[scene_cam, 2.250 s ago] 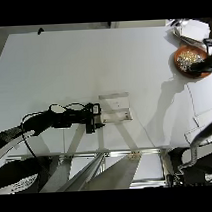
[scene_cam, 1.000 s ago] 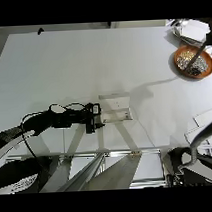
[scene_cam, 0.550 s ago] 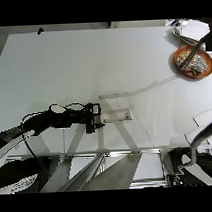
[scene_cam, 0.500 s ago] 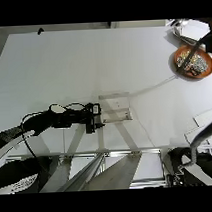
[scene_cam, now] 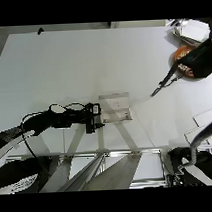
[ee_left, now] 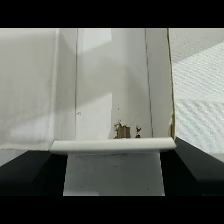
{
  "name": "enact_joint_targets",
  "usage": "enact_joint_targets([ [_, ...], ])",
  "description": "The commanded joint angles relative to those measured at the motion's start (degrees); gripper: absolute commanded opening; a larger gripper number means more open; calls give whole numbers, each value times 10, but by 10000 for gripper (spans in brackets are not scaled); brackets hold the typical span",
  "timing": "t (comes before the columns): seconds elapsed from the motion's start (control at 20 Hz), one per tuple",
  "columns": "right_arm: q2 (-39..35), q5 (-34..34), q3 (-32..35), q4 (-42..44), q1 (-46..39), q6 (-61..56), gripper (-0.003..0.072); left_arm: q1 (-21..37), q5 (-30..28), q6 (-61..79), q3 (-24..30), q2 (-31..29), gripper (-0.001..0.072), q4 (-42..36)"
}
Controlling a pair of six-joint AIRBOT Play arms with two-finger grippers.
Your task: Fold the box and place the chain.
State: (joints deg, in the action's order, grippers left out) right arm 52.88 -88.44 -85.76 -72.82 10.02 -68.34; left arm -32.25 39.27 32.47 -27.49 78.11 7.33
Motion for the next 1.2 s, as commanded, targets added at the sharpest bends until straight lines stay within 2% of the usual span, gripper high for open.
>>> enact_joint_targets([
  [0.0,-1,-20,-1,37,48,-2,12,0,0,0,0,0,138,0],
  [0.3,-1,-22,-1,43,138,-15,12,0,0,0,0,0,138,0],
  [0.55,0,15,-1,44,195,-38,12,0,0,0,0,0,138,0],
  [0.75,9,16,7,43,230,-39,12,0,0,0,0,0,138,0],
  [0.95,30,67,55,43,262,-39,12,0,0,0,0,0,138,0],
  [1.15,55,80,115,43,285,-39,12,0,0,0,0,0,138,0],
])
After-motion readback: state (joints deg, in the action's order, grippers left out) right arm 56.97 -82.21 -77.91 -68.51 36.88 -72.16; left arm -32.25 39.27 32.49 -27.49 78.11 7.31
